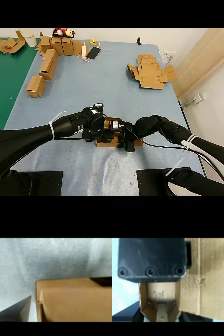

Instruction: Fold the box.

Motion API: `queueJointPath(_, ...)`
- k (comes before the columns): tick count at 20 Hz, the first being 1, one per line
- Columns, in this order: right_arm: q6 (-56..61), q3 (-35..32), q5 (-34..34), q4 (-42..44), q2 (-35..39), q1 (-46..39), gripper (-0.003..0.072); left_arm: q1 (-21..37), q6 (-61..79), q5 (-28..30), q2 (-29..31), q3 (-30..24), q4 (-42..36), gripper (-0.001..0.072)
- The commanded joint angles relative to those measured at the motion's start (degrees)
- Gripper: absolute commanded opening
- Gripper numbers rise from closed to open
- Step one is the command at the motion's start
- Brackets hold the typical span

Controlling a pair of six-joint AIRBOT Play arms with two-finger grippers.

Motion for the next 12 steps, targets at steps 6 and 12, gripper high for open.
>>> queueJointPath(6, 0.11, 0.00, -0.09, -0.20, 0.02, -0.02, 0.0495, 1.03, 0.00, -3.41, 3.76, 0.66, 2.51, 0.0586)
queueJointPath(12, 0.11, 0.00, -0.09, -0.22, 0.02, -0.02, 0.0495, 3.52, 0.22, -6.67, 9.46, 0.66, 4.00, 0.0584)
